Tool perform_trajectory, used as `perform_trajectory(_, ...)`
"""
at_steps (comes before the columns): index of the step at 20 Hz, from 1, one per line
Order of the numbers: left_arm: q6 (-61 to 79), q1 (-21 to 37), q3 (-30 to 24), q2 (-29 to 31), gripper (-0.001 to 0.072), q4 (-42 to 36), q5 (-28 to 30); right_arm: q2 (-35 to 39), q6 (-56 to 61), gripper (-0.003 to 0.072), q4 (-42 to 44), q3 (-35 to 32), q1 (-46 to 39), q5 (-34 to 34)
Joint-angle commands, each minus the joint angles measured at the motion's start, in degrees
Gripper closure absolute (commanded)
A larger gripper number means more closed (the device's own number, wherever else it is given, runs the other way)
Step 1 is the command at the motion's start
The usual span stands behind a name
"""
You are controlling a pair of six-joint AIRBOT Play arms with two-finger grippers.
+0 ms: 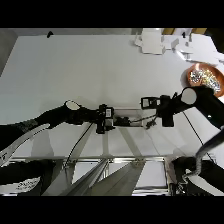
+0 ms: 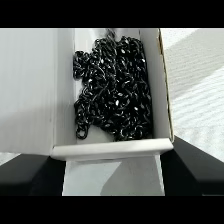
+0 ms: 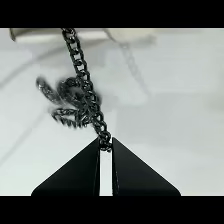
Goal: Fold the box and place the chain.
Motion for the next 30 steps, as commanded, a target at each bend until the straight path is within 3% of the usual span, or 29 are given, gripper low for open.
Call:
perform_trajectory(1, 0.00, 0.00, 0.00, 0.04, 0.0577, 0.00, 0.00, 3.76, 2.27, 0.0666, -4.98, 7.26, 0.09, 6.10)
perform_trajectory(7, 0.00, 0.00, 0.00, 0.04, 0.0577, 0.00, 0.00, 3.74, 3.19, 0.0666, -0.83, 16.52, 5.68, 14.38)
perform_trajectory(14, 0.00, 0.00, 0.00, 0.04, 0.0577, 0.00, 0.00, 2.62, 3.15, 0.0666, 16.74, 18.73, 17.42, 3.08)
perform_trajectory(21, 0.00, 0.00, 0.00, 0.04, 0.0577, 0.00, 0.00, -8.68, 6.32, 0.0663, 16.92, 17.99, 19.52, 3.96)
perform_trajectory(23, 0.00, 0.00, 0.00, 0.04, 0.0577, 0.02, 0.00, -11.78, 6.34, 0.0509, 16.90, 17.84, 19.52, 4.04)
perform_trajectory(24, 0.00, 0.00, 0.00, 0.04, 0.0577, 0.00, 0.00, -12.13, 6.32, 0.0476, 16.57, 17.84, 19.52, 4.00)
perform_trajectory(30, 0.00, 0.00, 0.00, 0.04, 0.0577, 0.00, 0.00, -5.75, 5.90, 0.0490, 14.56, 17.57, 13.55, 7.19)
